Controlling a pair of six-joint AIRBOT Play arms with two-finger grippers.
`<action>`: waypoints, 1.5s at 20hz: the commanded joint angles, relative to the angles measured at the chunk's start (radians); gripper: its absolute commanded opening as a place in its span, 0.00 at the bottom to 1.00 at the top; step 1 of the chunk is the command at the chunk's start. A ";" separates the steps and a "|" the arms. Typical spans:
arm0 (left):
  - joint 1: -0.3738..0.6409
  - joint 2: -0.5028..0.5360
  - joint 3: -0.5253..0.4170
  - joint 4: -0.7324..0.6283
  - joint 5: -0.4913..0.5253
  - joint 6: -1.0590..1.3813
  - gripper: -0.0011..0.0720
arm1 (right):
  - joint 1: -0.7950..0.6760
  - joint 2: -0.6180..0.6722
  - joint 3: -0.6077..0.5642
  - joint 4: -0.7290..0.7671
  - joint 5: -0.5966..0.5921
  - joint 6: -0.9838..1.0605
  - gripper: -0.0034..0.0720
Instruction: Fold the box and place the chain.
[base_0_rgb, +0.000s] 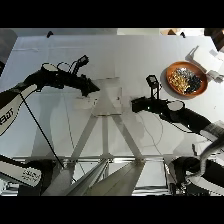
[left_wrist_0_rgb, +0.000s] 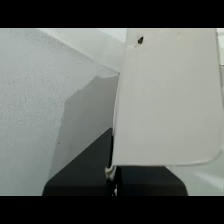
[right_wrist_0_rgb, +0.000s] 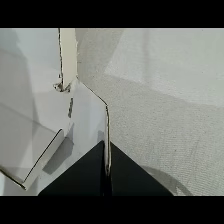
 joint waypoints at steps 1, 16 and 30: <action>-0.001 0.000 0.000 0.004 -0.008 0.007 0.03 | 0.001 0.000 0.000 0.000 0.002 0.000 0.06; -0.001 0.000 0.000 0.005 -0.008 0.008 0.03 | 0.001 0.000 0.000 -0.023 -0.098 0.000 0.06; 0.008 0.054 0.001 0.005 -0.002 0.093 0.02 | 0.001 0.064 0.003 -0.023 -0.057 0.000 0.75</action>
